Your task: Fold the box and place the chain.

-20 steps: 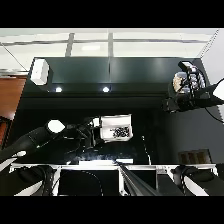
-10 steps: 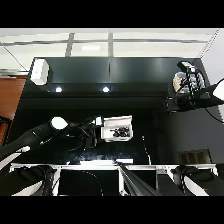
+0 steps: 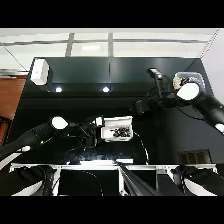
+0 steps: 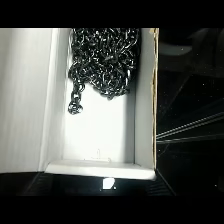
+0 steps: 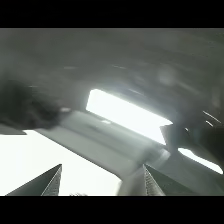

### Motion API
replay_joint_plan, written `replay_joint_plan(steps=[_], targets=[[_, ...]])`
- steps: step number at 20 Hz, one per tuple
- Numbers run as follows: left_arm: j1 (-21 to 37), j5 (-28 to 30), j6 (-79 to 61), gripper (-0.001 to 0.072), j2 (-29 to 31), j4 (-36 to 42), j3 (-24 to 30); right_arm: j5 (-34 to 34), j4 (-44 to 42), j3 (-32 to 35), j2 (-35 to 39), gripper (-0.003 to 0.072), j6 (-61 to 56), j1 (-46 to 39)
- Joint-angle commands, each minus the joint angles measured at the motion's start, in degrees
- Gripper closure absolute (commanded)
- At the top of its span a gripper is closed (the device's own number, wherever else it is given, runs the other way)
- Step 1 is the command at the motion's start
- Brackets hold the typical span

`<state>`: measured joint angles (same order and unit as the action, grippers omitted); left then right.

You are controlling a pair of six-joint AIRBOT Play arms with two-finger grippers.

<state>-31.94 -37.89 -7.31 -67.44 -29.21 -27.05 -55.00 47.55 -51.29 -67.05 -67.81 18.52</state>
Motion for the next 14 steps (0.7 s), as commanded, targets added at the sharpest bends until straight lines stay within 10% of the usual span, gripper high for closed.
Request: replay_joint_plan(steps=[1,7,14], targets=[[0.02,0.13,0.07,0.0289,-0.04,-0.09,-0.02,1.49,-11.50,0.15,-4.15,0.0084,25.11,2.54],[0.02,0.15,0.04,0.0289,-0.04,-0.11,-0.02,-14.01,-3.89,0.13,-4.07,0.0084,43.71,3.65],[0.02,0.15,0.04,0.0289,-0.04,-0.11,0.02,-10.10,-0.96,0.17,-4.09,0.0083,48.26,8.50]])
